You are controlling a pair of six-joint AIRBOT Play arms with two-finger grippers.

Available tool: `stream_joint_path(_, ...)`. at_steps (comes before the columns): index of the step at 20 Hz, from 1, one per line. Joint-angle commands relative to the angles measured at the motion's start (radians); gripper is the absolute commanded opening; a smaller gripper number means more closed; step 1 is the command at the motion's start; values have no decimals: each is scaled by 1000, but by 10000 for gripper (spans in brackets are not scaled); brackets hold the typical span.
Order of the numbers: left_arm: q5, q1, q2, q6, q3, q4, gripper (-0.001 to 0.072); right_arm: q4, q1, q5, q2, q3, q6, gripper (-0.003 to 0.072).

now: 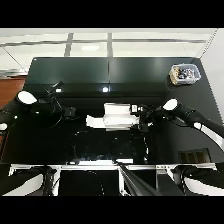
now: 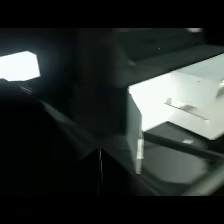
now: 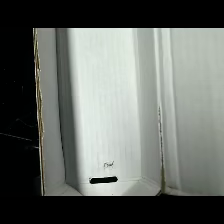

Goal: Fold the box and place the chain.

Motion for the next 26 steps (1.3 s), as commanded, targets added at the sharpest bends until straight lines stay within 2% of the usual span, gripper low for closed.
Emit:
stream_joint_path(1, -66, 79, -128, 44, -67, -315, 24, 0, 0, 0, 0, 0, 0, 135)
stream_joint_path(4, 16, 1, -204, 43, -64, -309, 24, 0, 0, 0, 0, 0, 0, 135)
stream_joint_path(7, 60, -98, -231, 46, -59, -312, 24, 0, 0, 0, 0, 0, 0, 135)
stream_joint_path(10, 45, -175, -245, 138, -41, -323, 25, 0, 0, 0, 0, 0, 0, 135)
stream_joint_path(13, -29, -168, -245, 193, 2, -328, 28, 0, 0, 0, 0, 0, 0, 135)
stream_joint_path(14, -64, -156, -245, 195, 19, -328, 54, 0, 0, 0, 0, 0, 0, 135)
stream_joint_path(15, -93, -142, -245, 195, 34, -328, 239, 0, 0, 0, 0, 0, 0, 135)
stream_joint_path(16, -118, -131, -245, 194, 47, -329, 492, 0, 0, 0, 0, 0, 0, 135)
stream_joint_path(17, -132, -126, -245, 190, 59, -330, 567, 0, 0, 0, 0, 0, 0, 135)
stream_joint_path(22, -117, -188, -246, 188, 90, -391, 565, 0, 0, 0, 0, 0, 0, 135)
stream_joint_path(23, -102, -214, -246, 177, 101, -390, 536, 0, 0, 0, 0, 0, 0, 136)
stream_joint_path(25, -76, -258, -246, 146, 132, -386, 404, 0, 0, 0, 0, 0, 0, 135)
stream_joint_path(26, -70, -275, -245, 132, 151, -373, 399, 0, 0, 0, 0, 0, 0, 135)
